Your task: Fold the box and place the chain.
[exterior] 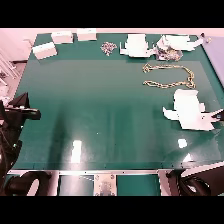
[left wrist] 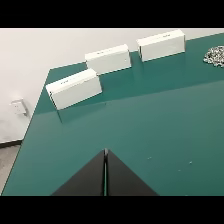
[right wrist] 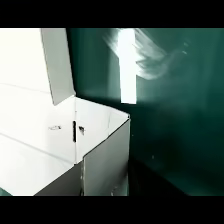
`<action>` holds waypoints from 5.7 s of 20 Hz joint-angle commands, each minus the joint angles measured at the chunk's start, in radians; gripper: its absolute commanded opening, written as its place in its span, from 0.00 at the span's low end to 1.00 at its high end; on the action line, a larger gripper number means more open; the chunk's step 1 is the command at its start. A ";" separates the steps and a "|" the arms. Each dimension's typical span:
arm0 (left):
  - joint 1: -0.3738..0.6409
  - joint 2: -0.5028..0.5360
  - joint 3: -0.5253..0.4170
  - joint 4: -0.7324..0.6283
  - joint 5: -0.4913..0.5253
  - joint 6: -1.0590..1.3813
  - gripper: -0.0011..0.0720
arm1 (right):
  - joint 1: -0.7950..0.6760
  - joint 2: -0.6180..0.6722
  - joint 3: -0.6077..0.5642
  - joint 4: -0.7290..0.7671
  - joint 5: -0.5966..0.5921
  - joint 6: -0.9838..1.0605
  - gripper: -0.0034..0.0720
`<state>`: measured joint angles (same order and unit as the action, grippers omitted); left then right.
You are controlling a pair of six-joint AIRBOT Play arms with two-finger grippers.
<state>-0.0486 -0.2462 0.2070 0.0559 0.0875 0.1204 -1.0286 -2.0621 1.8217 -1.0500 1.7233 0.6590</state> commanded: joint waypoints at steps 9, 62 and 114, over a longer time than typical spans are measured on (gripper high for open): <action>0.000 0.001 0.001 0.000 0.000 0.000 0.04 | 0.038 -0.061 0.000 0.140 0.120 -0.018 0.06; 0.000 0.001 0.001 0.000 -0.056 -0.010 0.97 | 1.033 0.470 -0.816 0.549 -0.885 0.174 0.05; -0.002 -1.624 1.304 0.459 -1.222 -0.772 0.97 | 1.064 0.463 -0.785 0.549 -0.896 0.175 0.05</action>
<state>-0.0505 -1.8271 1.4475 0.5182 -1.1072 -0.6529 0.0349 -1.5982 1.0359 -0.5022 0.8261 0.8341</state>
